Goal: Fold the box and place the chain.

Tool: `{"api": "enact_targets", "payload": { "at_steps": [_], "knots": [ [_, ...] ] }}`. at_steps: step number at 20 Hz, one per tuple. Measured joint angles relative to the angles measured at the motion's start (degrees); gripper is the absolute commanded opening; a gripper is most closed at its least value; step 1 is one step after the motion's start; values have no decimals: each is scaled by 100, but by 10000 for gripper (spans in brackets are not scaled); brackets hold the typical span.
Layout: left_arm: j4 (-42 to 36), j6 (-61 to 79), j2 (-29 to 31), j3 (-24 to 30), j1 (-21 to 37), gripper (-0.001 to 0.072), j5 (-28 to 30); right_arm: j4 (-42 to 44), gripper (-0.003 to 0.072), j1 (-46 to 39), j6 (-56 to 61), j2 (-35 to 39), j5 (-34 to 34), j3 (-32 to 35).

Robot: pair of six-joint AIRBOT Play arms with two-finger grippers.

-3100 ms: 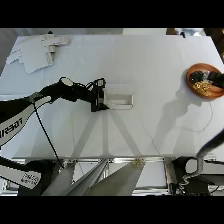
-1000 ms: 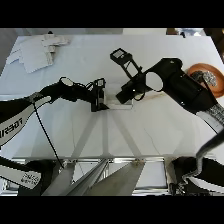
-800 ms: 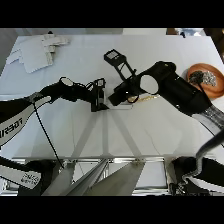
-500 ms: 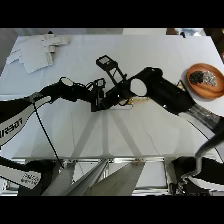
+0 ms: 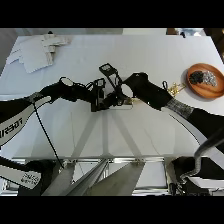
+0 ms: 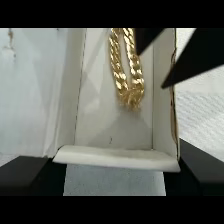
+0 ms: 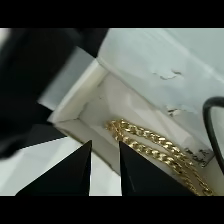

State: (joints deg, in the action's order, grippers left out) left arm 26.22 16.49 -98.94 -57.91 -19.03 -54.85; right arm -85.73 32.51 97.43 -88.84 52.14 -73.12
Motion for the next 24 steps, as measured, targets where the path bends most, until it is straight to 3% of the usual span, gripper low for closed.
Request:
{"api": "enact_targets", "payload": {
  "at_steps": [8, 14, 15, 16, 17, 20, 22, 24],
  "knots": [
    [0, 2, 0, 0, 0, 276, 0, -173, 199, -264, -138, 363, 195, 0],
    [0, 0, 0, 0, 0, 276, 0, -291, 203, -1427, -861, 1272, 612, -2],
    [0, 2, 0, 0, 0, 276, 0, -328, 256, -1716, -975, 1342, 739, -2],
    [0, 0, 0, 0, 0, 276, 0, -374, 383, -2046, -1071, 1386, 887, 7],
    [0, 0, 0, -2, 0, 276, 0, -409, 463, -2356, -1161, 1419, 1005, 24],
    [0, 2, 0, 0, 0, 276, 0, -448, 469, -3230, -1344, 1464, 1158, 188],
    [0, 2, 0, 0, 0, 276, 0, -468, 536, -3648, -1440, 1438, 1110, 376],
    [0, 2, 0, 0, 0, 276, 0, -466, 556, -3893, -1567, 1298, 999, 542]
  ]
}}
